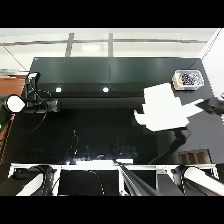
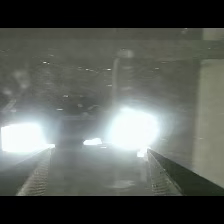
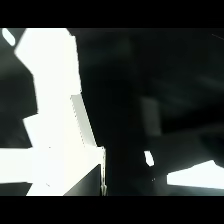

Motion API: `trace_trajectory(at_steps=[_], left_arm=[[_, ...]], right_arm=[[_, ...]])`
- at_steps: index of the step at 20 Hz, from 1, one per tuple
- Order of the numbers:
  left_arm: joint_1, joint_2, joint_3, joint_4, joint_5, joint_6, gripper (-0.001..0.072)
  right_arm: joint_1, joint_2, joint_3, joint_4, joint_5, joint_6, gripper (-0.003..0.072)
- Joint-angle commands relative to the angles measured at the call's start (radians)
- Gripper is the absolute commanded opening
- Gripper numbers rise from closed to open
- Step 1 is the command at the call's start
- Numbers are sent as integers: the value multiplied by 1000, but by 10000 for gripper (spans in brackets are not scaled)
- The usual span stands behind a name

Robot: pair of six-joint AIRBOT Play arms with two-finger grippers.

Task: Fold the box and place the chain.

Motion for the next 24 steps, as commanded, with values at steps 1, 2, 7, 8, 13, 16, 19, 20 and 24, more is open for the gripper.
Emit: trace_trajectory(at_steps=[1, 2, 7, 8, 13, 16, 19, 20, 24], left_arm=[[0, -2, -24, -190, 21, 68, 700], [0, -5, -24, -275, 21, 128, 700], [-63, -51, -20, -544, 46, 372, 700], [-84, -86, -9, -579, 19, 376, 701], [-105, -314, 47, -856, -121, 653, 700], [-119, -485, 114, -887, -309, 761, 701], [-134, -584, 163, -1007, -349, 888, 701], [-138, -618, 188, -992, -367, 887, 700], [-148, -714, 240, -965, -529, 945, 700]], right_arm=[[211, 267, -306, 309, -290, -64, 17], [285, 332, -384, 361, -366, -68, 17], [718, 465, -606, 443, -655, -79, 17], [796, 465, -612, 443, -710, -79, 17], [1031, 465, -612, 445, -874, -79, 17], [1090, 465, -612, 446, -877, -79, 17], [1117, 465, -612, 446, -879, -79, 17], [1117, 465, -612, 446, -879, -78, 17], [1117, 465, -612, 446, -891, -71, 17]])
